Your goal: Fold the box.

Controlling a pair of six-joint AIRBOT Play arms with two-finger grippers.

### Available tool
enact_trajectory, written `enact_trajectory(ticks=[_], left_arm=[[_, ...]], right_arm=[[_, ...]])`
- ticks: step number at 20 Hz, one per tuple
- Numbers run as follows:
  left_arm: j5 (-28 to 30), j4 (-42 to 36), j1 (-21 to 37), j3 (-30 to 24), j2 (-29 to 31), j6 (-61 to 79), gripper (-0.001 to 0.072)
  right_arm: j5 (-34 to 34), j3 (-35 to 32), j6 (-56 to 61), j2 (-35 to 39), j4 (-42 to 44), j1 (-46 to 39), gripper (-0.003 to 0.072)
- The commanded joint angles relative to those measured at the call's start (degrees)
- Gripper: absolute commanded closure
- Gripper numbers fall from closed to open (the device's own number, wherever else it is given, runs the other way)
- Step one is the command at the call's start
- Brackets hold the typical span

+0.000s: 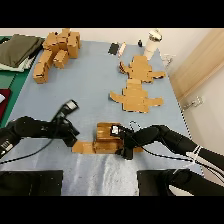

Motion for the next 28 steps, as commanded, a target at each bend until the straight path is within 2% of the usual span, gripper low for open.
enact_trajectory(ticks=[1,2,3,5,9,13,20,28], left_arm=[[-10.4,9.2,8.0,-1.3,2.2,-31.3,0.0698],[-14.3,8.5,10.5,-1.9,1.0,-31.3,0.0698],[-15.7,7.6,11.9,-2.6,-0.3,-31.1,0.0698],[-15.2,3.8,12.0,-3.8,-2.8,-28.7,0.0699],[-15.1,-9.0,12.0,-4.5,-9.9,-19.0,0.0699],[-13.3,-12.0,9.6,-4.5,-15.4,-14.3,0.07],[-6.6,-18.2,-0.8,-4.4,-15.7,-11.6,0.07],[-6.8,-18.4,-5.2,1.4,-15.0,-12.4,0.0697]], right_arm=[[0.0,0.1,0.0,0.0,0.0,0.0,0.0156],[0.0,0.1,0.0,0.0,0.0,0.0,0.0156],[0.0,0.1,0.0,0.0,0.0,0.0,0.0157],[0.0,0.1,0.0,0.0,0.0,0.0,0.0157],[0.0,0.1,0.0,0.0,0.0,0.0,0.0157],[0.0,0.1,0.0,0.0,0.0,0.0,0.0156],[0.0,0.1,0.0,0.0,0.0,0.0,0.0156],[0.0,0.1,0.0,0.0,0.0,0.0,0.0156]])
